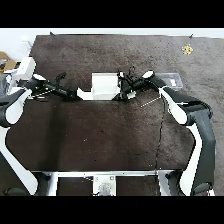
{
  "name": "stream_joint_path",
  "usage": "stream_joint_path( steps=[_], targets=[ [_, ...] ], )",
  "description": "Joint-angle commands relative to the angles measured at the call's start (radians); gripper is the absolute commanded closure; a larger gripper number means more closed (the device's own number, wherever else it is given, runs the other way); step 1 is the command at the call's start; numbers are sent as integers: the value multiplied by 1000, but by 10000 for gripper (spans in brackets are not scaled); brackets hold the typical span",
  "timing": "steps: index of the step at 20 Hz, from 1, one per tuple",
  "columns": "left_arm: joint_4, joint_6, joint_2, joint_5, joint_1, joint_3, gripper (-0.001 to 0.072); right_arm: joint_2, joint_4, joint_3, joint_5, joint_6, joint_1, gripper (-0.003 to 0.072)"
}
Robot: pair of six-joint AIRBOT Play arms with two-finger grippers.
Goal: Fold the box and place the chain.
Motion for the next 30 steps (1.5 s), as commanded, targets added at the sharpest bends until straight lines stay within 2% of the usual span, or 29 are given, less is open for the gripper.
stream_joint_path(
  steps=[1, 4, 6, 12, 17, 18, 25, 30],
  targets=[
    [-7, -8, 0, 17, -11, 1, 698, -1, 0, 0, 0, 0, 1, 363],
    [-55, 5, 0, -6, -11, 3, 695, -1, 0, 0, 0, 0, 1, 363],
    [-70, 11, 0, -8, -13, 14, 451, -1, 0, 0, 0, 0, 1, 363],
    [-61, 11, 0, -30, -21, 61, 447, -1, 0, 0, 0, 0, 1, 363],
    [18, -23, 0, -24, -76, 148, 436, -1, 0, 0, 0, 0, 1, 363],
    [21, -38, 0, -26, -81, 162, 333, -1, 0, 0, 0, 0, 1, 363],
    [18, -68, 1, -32, -114, 229, 329, -1, 0, 0, 0, 0, 1, 363],
    [76, -178, 1, -34, -156, 264, 330, -1, 0, 0, 0, 0, 1, 363]
  ],
)
